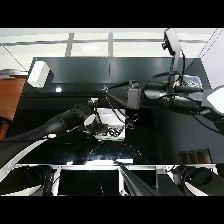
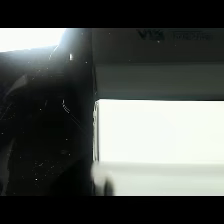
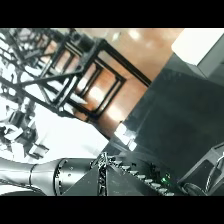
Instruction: Fold the box and place the chain.
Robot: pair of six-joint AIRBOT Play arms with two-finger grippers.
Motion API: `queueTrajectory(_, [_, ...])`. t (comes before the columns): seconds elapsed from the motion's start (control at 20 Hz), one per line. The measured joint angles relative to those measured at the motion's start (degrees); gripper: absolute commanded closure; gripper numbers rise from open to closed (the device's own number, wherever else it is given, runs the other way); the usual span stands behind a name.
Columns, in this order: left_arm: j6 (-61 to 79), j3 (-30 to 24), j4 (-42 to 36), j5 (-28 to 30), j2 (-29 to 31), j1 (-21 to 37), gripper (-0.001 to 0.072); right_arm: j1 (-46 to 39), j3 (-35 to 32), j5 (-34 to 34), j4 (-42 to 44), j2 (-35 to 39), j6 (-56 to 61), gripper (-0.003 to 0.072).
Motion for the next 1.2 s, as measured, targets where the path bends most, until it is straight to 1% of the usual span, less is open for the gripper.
queueTrajectory(0.6, [-0.02,0.00,0.02,0.15,0.00,0.00,0.0677,-0.57,4.50,1.60,0.96,1.42,-0.44,0.0663])
queueTrajectory(1.0, [-0.02,0.00,0.00,0.00,0.00,0.00,0.0677,-0.52,5.25,4.55,-12.50,1.73,7.76,0.0663])
queueTrajectory(1.1, [-0.02,0.00,0.00,-0.02,0.00,0.00,0.0678,-0.44,3.87,5.33,-16.37,1.64,10.29,0.0662])
queueTrajectory(1.2, [-0.02,0.00,0.00,-0.04,0.00,0.00,0.0678,-0.15,0.50,4.66,-19.30,1.33,13.03,0.0662])
